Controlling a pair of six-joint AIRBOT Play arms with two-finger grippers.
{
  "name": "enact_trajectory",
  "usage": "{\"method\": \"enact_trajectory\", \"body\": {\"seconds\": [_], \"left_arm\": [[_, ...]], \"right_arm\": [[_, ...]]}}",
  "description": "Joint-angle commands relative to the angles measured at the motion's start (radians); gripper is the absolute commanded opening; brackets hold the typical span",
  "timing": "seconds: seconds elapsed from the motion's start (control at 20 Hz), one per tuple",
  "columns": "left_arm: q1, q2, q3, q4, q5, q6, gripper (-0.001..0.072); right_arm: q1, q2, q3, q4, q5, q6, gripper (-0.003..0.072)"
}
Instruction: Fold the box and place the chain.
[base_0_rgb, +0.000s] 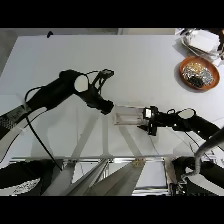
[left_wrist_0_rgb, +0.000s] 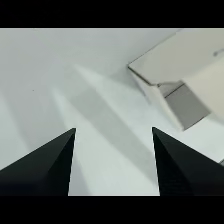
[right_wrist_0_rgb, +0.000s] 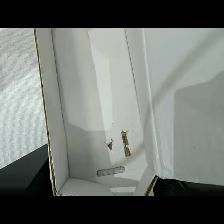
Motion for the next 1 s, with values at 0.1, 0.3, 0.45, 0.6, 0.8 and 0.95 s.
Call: {"method": "enact_trajectory", "body": {"seconds": [0.1, 0.3, 0.45, 0.6, 0.8, 0.95], "left_arm": [[0.103, 0.037, -0.075, -0.134, -0.031, 0.940, 0.0632], [0.073, 0.022, -0.184, -0.242, 0.082, 1.402, 0.0683], [0.066, -0.037, -0.210, -0.341, 0.206, 1.418, 0.0697], [0.055, -0.084, -0.210, -0.390, 0.282, 1.418, 0.0700], [0.018, -0.114, -0.210, -0.395, 0.285, 1.418, 0.0700], [-0.001, -0.115, -0.210, -0.397, 0.274, 1.418, 0.0701]], "right_arm": [[0.000, 0.001, 0.000, 0.000, 0.000, 0.000, 0.0401], [0.000, 0.001, 0.000, 0.000, 0.000, 0.000, 0.0401], [0.000, 0.001, 0.000, 0.000, 0.000, 0.000, 0.0401], [0.000, 0.001, 0.000, 0.000, 0.000, 0.000, 0.0401], [0.000, 0.001, 0.000, 0.000, 0.000, 0.000, 0.0401], [0.000, 0.001, 0.000, 0.000, 0.000, 0.000, 0.0401]]}}
